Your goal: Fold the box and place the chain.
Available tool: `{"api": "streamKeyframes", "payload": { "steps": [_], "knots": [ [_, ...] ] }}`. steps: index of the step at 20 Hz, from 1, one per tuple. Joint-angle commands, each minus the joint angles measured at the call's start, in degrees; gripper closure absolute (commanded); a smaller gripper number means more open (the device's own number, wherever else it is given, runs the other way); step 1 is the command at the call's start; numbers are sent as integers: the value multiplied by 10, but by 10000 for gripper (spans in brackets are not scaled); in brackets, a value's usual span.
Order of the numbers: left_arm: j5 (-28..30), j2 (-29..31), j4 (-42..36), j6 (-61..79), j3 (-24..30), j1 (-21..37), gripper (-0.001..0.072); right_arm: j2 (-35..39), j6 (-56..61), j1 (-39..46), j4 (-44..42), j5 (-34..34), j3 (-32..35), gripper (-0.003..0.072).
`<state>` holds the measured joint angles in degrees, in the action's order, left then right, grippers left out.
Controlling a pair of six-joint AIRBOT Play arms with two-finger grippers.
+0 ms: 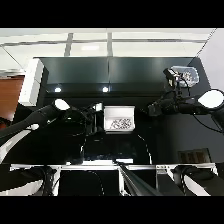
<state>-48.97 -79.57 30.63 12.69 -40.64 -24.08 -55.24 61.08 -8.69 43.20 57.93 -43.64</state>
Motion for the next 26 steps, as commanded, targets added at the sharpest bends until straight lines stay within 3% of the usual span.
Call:
{"api": "streamKeyframes", "payload": {
  "steps": [1, 11, 12, 13, 14, 16, 17, 19, 20, 21, 22, 26],
  "knots": [
    [20, 0, -7, 0, -1, -2, 3, 0, 0, 0, 0, -1, 0, 441],
    [24, 0, -7, 18, -2, -14, 7, 0, 0, 0, 0, -6, 0, 441],
    [24, 0, -7, 18, -2, -14, 31, 0, 0, 0, 0, -6, 0, 441],
    [25, 0, -7, 18, -2, -14, 71, 0, 0, 0, 0, -6, 0, 441],
    [25, 0, -7, 18, -2, -14, 200, 0, 0, 0, 0, -6, 0, 442],
    [24, 0, -7, 18, -2, -14, 390, 0, 0, 0, 0, -6, 0, 441],
    [24, 0, -7, 18, -2, -14, 446, 0, 0, 0, 0, -6, 0, 441],
    [25, 0, -9, 18, -2, -14, 446, 0, 5, 0, 0, -16, 0, 438],
    [26, 0, -9, 18, -2, -14, 445, 0, 20, 0, -1, -34, 0, 398],
    [27, 0, -9, 18, -2, -14, 445, -1, 33, 0, -6, -56, 0, 176],
    [28, 0, -9, 18, -2, -14, 446, -2, 33, 0, -23, -73, -2, 81],
    [41, 0, -9, 19, -5, -14, 446, -56, 31, -4, -60, -105, -47, 81]
  ]
}}
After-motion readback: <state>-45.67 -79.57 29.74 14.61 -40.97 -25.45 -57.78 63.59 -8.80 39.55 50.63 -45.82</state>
